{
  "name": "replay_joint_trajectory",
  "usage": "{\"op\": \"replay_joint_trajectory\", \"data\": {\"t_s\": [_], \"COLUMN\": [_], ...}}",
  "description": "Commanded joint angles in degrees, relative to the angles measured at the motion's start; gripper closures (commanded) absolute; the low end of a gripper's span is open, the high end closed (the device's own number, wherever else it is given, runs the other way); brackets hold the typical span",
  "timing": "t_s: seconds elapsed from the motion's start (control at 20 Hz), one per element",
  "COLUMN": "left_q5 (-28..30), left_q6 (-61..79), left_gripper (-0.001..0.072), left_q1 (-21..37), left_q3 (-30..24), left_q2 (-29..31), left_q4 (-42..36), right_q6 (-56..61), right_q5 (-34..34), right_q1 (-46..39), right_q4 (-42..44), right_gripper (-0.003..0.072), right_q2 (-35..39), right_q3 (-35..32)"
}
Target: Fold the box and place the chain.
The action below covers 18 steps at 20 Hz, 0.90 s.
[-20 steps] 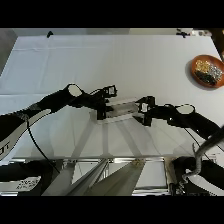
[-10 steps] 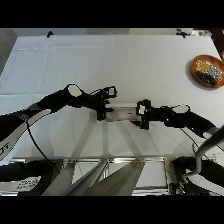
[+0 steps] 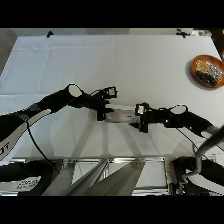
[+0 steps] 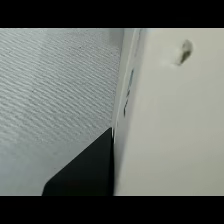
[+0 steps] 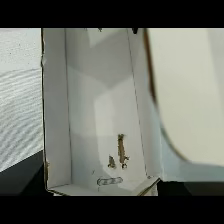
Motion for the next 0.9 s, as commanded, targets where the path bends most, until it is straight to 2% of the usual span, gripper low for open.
{"op": "replay_joint_trajectory", "data": {"t_s": [0.0, 0.35, 0.85], "left_q5": [0.2, 0.2, 0.2], "left_q6": [-0.04, -0.04, -0.02], "left_gripper": [0.0696, 0.0696, 0.0696], "left_q1": [0.0, 0.0, 0.0], "left_q3": [0.07, 0.07, 0.07], "left_q2": [0.02, 0.02, 0.02], "left_q4": [-0.02, -0.02, -0.04], "right_q6": [0.7, 0.57, -10.56], "right_q5": [-0.24, 0.04, 2.03], "right_q1": [0.04, -3.72, -3.69], "right_q4": [-0.48, 0.26, 10.01], "right_gripper": [0.0106, 0.0106, 0.0105], "right_q2": [-2.05, -2.32, -2.36], "right_q3": [-0.04, -0.02, -0.02]}}
